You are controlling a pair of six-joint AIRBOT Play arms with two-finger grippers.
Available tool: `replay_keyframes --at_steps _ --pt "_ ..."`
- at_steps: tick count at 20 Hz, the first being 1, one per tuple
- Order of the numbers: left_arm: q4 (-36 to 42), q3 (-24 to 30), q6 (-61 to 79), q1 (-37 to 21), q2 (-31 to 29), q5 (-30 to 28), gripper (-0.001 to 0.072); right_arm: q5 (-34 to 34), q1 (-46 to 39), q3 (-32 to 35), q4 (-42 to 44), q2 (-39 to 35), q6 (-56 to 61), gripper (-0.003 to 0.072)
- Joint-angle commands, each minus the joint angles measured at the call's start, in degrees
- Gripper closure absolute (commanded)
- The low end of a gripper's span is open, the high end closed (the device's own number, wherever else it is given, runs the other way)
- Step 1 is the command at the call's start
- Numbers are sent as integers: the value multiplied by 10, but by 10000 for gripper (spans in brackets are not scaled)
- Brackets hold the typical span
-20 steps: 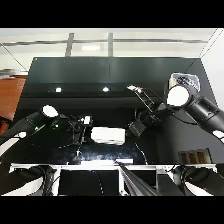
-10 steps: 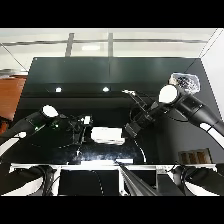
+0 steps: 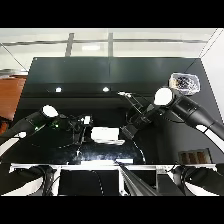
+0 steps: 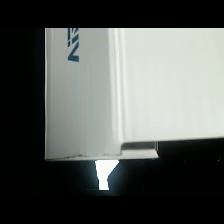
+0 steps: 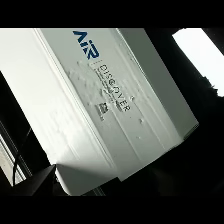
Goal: Fold the box and place the chain.
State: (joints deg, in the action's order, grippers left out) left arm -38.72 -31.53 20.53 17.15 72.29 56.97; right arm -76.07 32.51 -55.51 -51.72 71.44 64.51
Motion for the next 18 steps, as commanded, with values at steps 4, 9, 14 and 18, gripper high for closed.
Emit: replay_keyframes --at_steps 4,9,14,18 --pt "0 0 0 0 0 0 224 3 8 0 -10 4 0 -8" --pt "0 0 0 0 0 0 224 -16 8 0 -7 4 0 -8" --pt "0 0 0 0 0 0 223 -23 8 0 -5 4 0 -8" --pt "0 0 0 0 0 0 223 -8 8 0 -7 4 0 -8"
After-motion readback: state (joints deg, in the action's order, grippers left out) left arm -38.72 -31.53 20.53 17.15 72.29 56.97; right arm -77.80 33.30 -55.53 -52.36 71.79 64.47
